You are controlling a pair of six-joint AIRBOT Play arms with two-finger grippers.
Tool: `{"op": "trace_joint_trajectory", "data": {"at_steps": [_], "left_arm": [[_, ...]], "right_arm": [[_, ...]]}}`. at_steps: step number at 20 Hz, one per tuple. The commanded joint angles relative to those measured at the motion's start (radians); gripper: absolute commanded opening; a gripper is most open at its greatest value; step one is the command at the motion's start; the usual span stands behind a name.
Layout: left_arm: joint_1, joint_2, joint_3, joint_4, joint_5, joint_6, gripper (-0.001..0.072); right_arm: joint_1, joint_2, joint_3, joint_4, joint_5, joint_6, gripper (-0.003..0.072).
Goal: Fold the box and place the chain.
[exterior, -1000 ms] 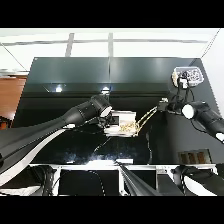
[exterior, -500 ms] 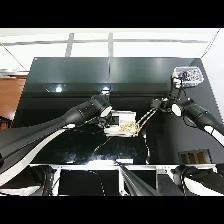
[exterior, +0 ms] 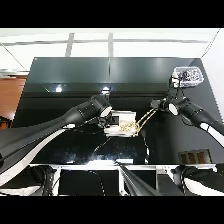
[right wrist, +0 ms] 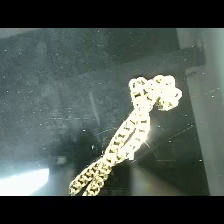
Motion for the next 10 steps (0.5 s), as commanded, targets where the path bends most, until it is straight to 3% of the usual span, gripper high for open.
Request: {"op": "trace_joint_trajectory", "data": {"at_steps": [1, 2, 6, 10], "left_arm": [[0.000, 0.000, 0.001, 0.000, 0.000, 0.000, 0.0029], [0.000, 0.000, 0.001, 0.000, 0.000, 0.000, 0.0029], [0.000, 0.000, 0.001, 0.000, 0.000, 0.000, 0.0029], [0.000, 0.000, 0.001, 0.000, 0.000, 0.000, 0.0029]], "right_arm": [[0.003, -0.003, 0.002, 0.002, 0.027, -0.013, 0.0063], [0.003, -0.002, 0.002, 0.002, 0.029, -0.022, 0.0011], [0.002, 0.029, 0.016, 0.002, 0.103, -0.101, 0.0010], [0.002, 0.170, 0.040, 0.040, 0.229, -0.276, 0.0009]]}}
